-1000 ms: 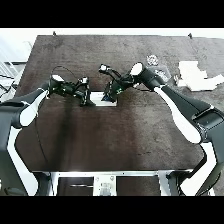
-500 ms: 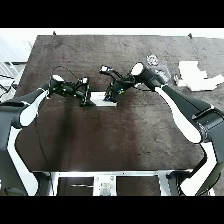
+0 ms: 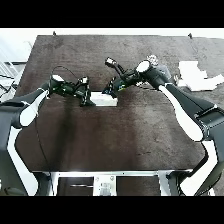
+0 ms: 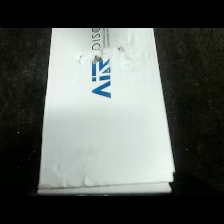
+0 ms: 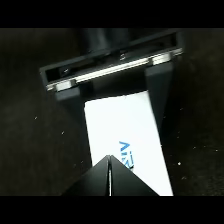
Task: Fold the box and place the chain.
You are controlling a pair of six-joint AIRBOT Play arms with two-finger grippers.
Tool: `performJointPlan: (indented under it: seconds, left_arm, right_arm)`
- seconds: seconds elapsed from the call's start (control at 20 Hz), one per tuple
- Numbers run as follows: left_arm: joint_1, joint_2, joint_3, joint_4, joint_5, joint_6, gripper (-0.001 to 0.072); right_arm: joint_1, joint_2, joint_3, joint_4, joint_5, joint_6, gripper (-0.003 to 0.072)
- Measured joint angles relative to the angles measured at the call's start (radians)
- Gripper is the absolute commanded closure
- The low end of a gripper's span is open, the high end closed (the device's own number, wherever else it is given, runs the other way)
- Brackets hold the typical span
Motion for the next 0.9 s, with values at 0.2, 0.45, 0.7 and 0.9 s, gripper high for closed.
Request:
performJointPlan:
  seconds: [0.2,0.45,0.7,0.9]
  left_arm:
    - [0.0,0.0,0.0,0.0,0.0,0.0,0.0234]
    - [0.0,0.0,0.0,0.0,0.002,0.0,0.0234]
    - [0.0,0.0,0.0,0.0,0.002,0.0,0.0234]
    - [0.0,0.0,0.0,0.0,0.001,0.0,0.0234]
  right_arm:
    - [-0.005,-0.021,-0.065,0.051,-0.067,0.0,0.0675]
    - [-0.007,-0.047,-0.116,0.079,-0.092,0.031,0.0675]
    - [-0.006,-0.053,-0.123,0.027,-0.096,0.087,0.0675]
    - [-0.006,-0.026,-0.12,0.027,-0.092,0.081,0.0676]
